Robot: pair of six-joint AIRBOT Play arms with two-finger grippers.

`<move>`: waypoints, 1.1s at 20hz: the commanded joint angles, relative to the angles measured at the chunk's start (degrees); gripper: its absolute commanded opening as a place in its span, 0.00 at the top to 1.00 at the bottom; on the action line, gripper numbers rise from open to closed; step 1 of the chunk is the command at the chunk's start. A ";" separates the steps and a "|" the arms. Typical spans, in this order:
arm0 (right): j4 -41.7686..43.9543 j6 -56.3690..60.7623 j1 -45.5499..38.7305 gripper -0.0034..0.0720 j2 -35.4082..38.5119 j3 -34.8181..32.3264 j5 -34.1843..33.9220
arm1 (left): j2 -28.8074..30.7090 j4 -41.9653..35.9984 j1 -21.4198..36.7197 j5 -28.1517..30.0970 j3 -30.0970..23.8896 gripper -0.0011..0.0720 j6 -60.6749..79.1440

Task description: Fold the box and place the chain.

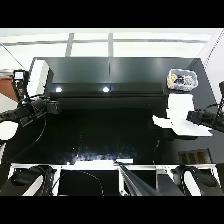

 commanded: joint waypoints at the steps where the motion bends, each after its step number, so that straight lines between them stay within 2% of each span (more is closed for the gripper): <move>1: 0.00 0.00 -0.02 0.92 0.07 0.00 0.02 | 0.04 0.02 -0.04 0.00 -0.02 0.94 0.02; 13: 0.11 0.04 -0.02 0.92 0.04 0.00 -0.17 | 0.04 0.02 -0.04 0.00 -0.02 0.94 0.02; 16: 0.17 0.02 -0.02 0.92 0.04 0.00 -3.72 | 0.04 0.02 -0.04 0.00 -0.02 0.94 0.02; 22: 0.20 0.02 -0.02 0.92 0.04 0.00 -4.50 | 0.04 -1.14 -0.07 0.24 -0.02 0.94 0.00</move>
